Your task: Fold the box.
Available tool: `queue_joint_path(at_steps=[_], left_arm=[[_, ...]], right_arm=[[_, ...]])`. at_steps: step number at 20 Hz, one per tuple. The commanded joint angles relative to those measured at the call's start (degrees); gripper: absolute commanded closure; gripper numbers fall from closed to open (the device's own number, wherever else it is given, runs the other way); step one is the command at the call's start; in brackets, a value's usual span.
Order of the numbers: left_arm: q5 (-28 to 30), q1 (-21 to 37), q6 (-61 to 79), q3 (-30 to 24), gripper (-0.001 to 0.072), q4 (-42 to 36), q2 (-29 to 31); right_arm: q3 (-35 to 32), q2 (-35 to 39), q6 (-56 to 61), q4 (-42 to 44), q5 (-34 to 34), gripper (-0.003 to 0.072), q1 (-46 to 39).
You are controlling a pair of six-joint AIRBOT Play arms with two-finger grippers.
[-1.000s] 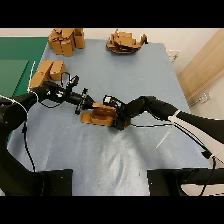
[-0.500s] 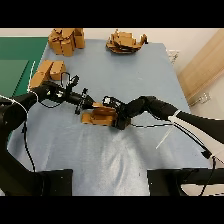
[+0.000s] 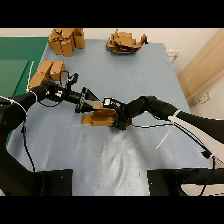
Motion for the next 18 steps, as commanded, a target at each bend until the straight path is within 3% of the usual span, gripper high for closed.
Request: queue_joint_path(at_steps=[1, 3, 4, 5, 7, 11, 12, 15, 18], left_arm=[[0.44, 1.44, -1.57, 0.07, 0.0162, -0.39, 1.36], [0.31, 4.28, -3.98, 0.07, 0.0166, -0.04, 3.06], [-0.24, 6.47, -6.38, 0.07, 0.0281, 1.29, 4.13], [-2.16, 8.98, -8.59, 0.07, 0.0676, 4.55, 5.27], [-5.99, 13.46, -12.72, -0.02, 0.0700, 11.96, 7.17], [-2.54, 16.81, -26.40, -7.15, 0.0702, 14.16, 16.09], [-1.64, 15.85, -26.86, -10.58, 0.0702, 14.84, 19.30], [8.85, 8.35, -26.86, -22.27, 0.0701, 14.32, 30.80], [14.75, -1.77, -30.36, -26.49, 0.0700, 13.86, 35.69]], right_arm=[[0.02, 0.02, -2.21, 0.13, -0.31, 0.0682, 0.02], [0.02, 0.02, -2.32, 0.13, -0.39, 0.0682, -0.02], [0.02, 0.02, -2.34, 0.13, -0.55, 0.0682, -0.02], [0.02, 0.02, -2.36, 0.13, -0.74, 0.0682, -0.02], [0.02, 0.02, -2.36, 0.15, -0.94, 0.0682, -0.02], [0.02, 0.02, -2.56, 0.79, -1.03, 0.0682, -0.09], [0.02, 0.02, -2.58, 1.14, -0.83, 0.0682, -0.09], [0.02, 0.02, -2.56, 1.29, -0.50, 0.0682, -0.07], [0.02, 0.02, -2.67, 1.64, -0.44, 0.0682, -0.09]])
